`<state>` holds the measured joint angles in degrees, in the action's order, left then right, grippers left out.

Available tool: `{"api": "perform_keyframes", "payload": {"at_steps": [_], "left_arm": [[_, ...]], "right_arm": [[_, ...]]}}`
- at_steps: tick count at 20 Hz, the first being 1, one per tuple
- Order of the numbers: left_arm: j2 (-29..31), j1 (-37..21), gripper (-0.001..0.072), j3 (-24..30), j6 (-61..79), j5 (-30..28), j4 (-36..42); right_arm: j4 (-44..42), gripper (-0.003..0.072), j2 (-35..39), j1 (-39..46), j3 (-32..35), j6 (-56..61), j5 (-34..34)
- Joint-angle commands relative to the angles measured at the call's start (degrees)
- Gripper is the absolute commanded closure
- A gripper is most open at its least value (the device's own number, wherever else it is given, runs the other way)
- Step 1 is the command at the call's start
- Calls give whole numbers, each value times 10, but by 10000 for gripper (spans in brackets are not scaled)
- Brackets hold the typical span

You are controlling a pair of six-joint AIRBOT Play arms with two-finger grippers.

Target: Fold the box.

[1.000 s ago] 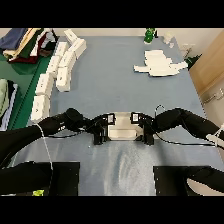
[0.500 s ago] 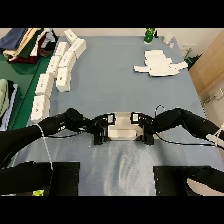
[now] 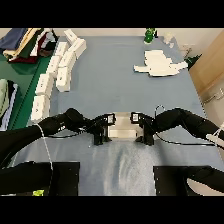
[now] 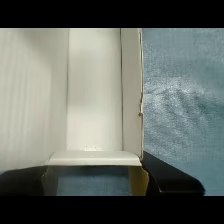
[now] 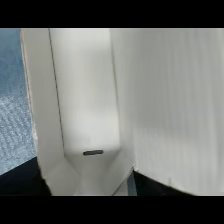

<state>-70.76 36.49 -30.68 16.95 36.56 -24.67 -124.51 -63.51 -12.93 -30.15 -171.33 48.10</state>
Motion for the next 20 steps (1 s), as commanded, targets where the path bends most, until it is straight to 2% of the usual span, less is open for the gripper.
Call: {"api": "perform_keyframes", "payload": {"at_steps": [1,6,11,16,18,20], "left_arm": [[0,0,238,0,0,-5,0],[0,0,238,0,0,-5,0],[0,0,238,0,0,-5,0],[0,0,238,0,0,-5,0],[0,0,238,0,0,-5,0],[0,0,238,0,0,-5,0]], "right_arm": [[6,-31,0,0,0,25,-1],[16,-31,21,0,0,36,0],[114,-31,77,0,0,128,25],[260,-30,167,0,0,344,154],[266,-23,208,0,0,472,216],[207,0,244,0,0,609,244]]}}
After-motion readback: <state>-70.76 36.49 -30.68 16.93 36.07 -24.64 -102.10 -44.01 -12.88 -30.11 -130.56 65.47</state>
